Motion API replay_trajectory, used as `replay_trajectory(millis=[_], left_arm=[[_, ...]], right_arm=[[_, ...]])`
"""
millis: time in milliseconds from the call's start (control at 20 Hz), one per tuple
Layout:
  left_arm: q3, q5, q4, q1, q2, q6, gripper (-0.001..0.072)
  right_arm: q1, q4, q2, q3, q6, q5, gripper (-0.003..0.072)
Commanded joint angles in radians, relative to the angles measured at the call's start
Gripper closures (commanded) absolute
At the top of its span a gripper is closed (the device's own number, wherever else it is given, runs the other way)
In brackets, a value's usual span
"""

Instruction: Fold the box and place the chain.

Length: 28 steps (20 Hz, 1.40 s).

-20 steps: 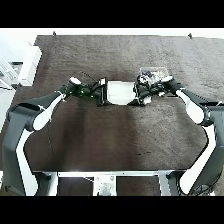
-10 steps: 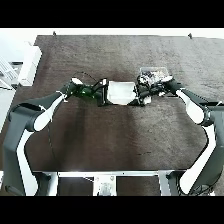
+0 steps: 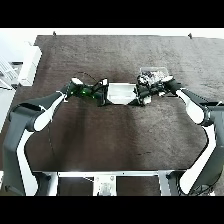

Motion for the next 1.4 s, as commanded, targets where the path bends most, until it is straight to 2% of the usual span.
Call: replay_trajectory(millis=[0, 1150, 1250, 1350], left_arm=[[0.0, 0.01, 0.0, 0.0, 0.0, -0.001, 0.0182], [0.001, 0.011, 0.0, 0.0, 0.0, -0.001, 0.0183], [0.001, 0.011, 0.0, 0.0, 0.0, -0.001, 0.0182], [0.0, 0.01, 0.0, 0.0, 0.0, -0.002, 0.0183]], right_arm=[[0.001, 0.0, 0.0, 0.0, 0.0, 0.001, 0.01], [0.002, 0.018, 0.0, 0.0, 0.0, 0.001, 0.0097], [0.002, 0.022, 0.003, 0.0, 0.021, 0.018, -0.0034], [-0.008, 0.021, 0.008, 0.0, 0.05, 0.05, -0.0034]])
